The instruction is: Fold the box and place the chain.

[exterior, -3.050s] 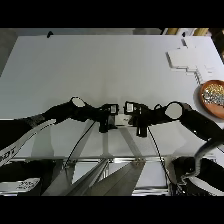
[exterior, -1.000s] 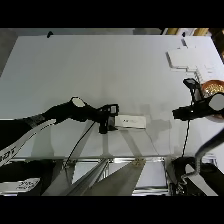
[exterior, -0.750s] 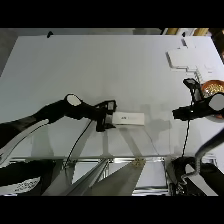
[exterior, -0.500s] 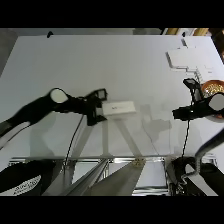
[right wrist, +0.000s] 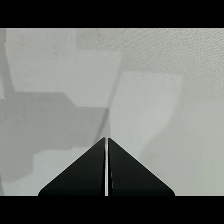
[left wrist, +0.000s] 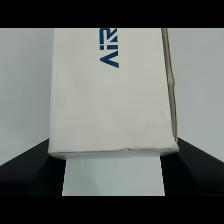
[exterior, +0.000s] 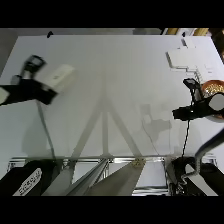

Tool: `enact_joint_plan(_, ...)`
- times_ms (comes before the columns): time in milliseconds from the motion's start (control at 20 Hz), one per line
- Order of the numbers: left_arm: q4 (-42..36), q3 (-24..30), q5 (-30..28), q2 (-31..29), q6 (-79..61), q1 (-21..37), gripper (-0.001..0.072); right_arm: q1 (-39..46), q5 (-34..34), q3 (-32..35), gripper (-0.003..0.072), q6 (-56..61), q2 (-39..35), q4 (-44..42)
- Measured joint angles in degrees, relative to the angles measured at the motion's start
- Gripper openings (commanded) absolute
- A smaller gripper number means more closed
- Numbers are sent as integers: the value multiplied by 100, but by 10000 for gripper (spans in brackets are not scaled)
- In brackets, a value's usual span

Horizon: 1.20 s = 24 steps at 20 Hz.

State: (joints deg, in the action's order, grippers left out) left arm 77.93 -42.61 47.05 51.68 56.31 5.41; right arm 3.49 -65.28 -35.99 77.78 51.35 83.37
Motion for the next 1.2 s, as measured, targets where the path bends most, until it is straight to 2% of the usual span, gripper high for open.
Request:
enact_joint_plan(250, 490, 0, -212, 105, 1073, 1499, 91, 0, 0, 0, 22, 0, 0, 0)
enact_joint_plan(300, 529, 0, -232, 203, 1174, 1685, 128, 0, -2, 0, 22, 0, 0, 0)
enact_joint_plan(350, 557, 7, -245, 319, 1252, 1825, 208, 0, 0, 0, 22, 0, 0, 2)
enact_joint_plan(500, 619, 11, -208, 782, 1401, 2109, 237, 0, -2, 0, 22, 0, 0, 0)
enact_joint_plan(600, 662, 13, -133, 1097, 1445, 2194, 452, 0, 0, 0, 22, 0, 0, 0)
enact_joint_plan(650, 715, 13, -107, 1224, 1471, 2218, 505, 0, -2, 0, 22, 0, 0, 0)
enact_joint_plan(800, 748, 13, -98, 1502, 1681, 2264, 515, 0, 0, 0, 22, 0, 0, 0)
enact_joint_plan(850, 761, 13, -105, 1563, 1784, 2271, 578, 0, 0, 0, 22, 0, 0, 0)
enact_joint_plan(900, 765, 13, -101, 1602, 1897, 2275, 719, 0, 0, 0, 22, 0, 0, 0)
enact_joint_plan(1200, 855, 13, -138, 1578, 2531, 2168, 697, 0, 0, 0, 22, -2, 0, 0)
